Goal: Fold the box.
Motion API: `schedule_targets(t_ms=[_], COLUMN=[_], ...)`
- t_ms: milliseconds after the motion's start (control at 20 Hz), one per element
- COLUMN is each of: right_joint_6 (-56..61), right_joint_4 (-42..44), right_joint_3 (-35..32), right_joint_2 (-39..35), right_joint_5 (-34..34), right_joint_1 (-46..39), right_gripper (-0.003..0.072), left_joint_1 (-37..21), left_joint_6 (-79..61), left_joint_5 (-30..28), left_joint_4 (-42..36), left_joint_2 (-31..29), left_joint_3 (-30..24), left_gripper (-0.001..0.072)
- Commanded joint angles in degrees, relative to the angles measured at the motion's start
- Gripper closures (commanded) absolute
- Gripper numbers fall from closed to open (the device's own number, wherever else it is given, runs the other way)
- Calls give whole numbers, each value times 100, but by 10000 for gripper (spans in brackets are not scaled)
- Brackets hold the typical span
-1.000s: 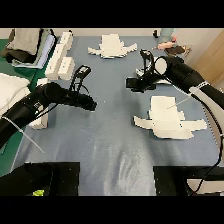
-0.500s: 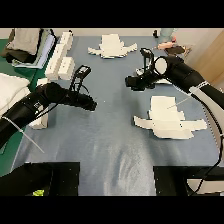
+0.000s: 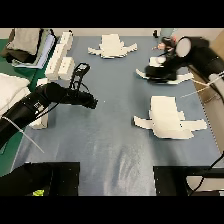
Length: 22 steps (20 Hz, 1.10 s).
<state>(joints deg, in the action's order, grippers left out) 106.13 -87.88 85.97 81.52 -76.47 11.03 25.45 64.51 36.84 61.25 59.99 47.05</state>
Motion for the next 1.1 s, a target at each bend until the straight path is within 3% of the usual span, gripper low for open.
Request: schedule_targets(t_ms=[0,50,100,250,450,500,600,800,1050], right_joint_6=[-363,-527,-758,-1700,-2983,-3051,-3346,-3569,-3917], right_joint_4=[-1429,-1250,-879,573,931,953,1399,1473,1360], right_joint_3=[164,33,-136,-970,-1523,-1521,-1523,-1521,-1497], right_joint_2=[-48,-52,-52,-28,131,179,328,763,1137], right_joint_5=[-1956,-1967,-1976,-1882,-1777,-1753,-1683,-1646,-1401], right_joint_1=[-1497,-2076,-2594,-3969,-4918,-5071,-5283,-5431,-5429], right_gripper=[371,362,293,289,289,289,208,208,208], left_joint_1=[4,4,0,-20,-17,-20,-17,-17,-17], left_joint_6=[101,310,599,992,1071,1119,1145,1145,1141], left_joint_5=[-24,-33,-9,286,1147,1355,1650,2061,2116], left_joint_4=[-109,-133,-170,-540,-1134,-1285,-1545,-2065,-2168], left_joint_2=[-4,-4,-9,-9,-7,-9,-7,-9,-9], left_joint_3=[2,2,2,13,144,186,256,267,267], left_gripper=[389,96,107,107,107,107,107,106,105])
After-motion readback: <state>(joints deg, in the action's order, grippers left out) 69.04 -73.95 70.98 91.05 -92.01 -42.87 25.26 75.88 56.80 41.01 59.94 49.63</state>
